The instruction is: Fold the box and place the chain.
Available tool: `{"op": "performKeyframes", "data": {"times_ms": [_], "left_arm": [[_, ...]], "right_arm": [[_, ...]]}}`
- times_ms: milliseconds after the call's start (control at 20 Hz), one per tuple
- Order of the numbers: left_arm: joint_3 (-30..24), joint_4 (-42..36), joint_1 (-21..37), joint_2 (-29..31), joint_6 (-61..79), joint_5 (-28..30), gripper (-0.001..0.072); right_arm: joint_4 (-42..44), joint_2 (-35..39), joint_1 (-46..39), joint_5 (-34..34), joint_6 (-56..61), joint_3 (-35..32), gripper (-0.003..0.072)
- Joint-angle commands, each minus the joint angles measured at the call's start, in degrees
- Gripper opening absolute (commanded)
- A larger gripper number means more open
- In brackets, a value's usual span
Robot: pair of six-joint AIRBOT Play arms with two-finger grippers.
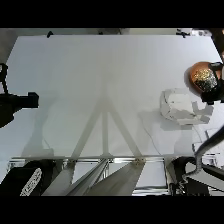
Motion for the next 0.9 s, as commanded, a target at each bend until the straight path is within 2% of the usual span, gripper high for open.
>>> {"op": "performKeyframes", "data": {"times_ms": [0, 250, 350, 400, 450, 500, 650, 750, 850], "left_arm": [[0.1, 0.0, 0.0, 0.0, 0.0, 0.0, 0.0700], [0.1, 0.0, 0.0, 0.0, 0.0, 0.0, 0.0700], [0.1, 0.0, 0.0, 0.0, 0.0, 0.0, 0.0700], [0.1, 0.0, 0.0, 0.0, 0.0, 0.0, 0.0700], [0.1, 0.0, 0.0, 0.0, 0.0, 0.0, 0.0700], [0.1, 0.0, 0.0, 0.0, 0.0, 0.0, 0.0700], [0.1, 0.0, 0.0, 0.0, 0.0, 0.0, 0.0700], [0.1, 0.0, 0.0, 0.0, 0.0, 0.0, 0.0700], [0.1, 0.0, 0.0, 0.0, 0.0, 0.0, 0.0700]], "right_arm": [[-0.7, -6.4, -1.0, -1.3, -0.3, 0.0, 0.0490], [-1.8, -12.7, -1.0, -1.7, 0.4, 0.0, 0.0466], [-2.7, -14.0, -1.0, -1.3, 1.3, 0.0, 0.0326], [-2.7, -14.3, -1.0, -1.1, 1.3, 0.0, 0.0217], [-2.7, -14.3, -1.0, -1.2, 1.3, 0.0, 0.0041], [-2.7, -14.3, -1.0, -1.1, 1.3, 0.0, 0.0016], [-0.7, -13.9, -1.0, 1.2, 0.3, 0.0, 0.0015], [5.3, -11.6, -0.7, 1.1, -2.9, 0.0, 0.0015], [13.9, -6.9, 0.6, -2.1, -6.2, 0.0, 0.0014]]}}
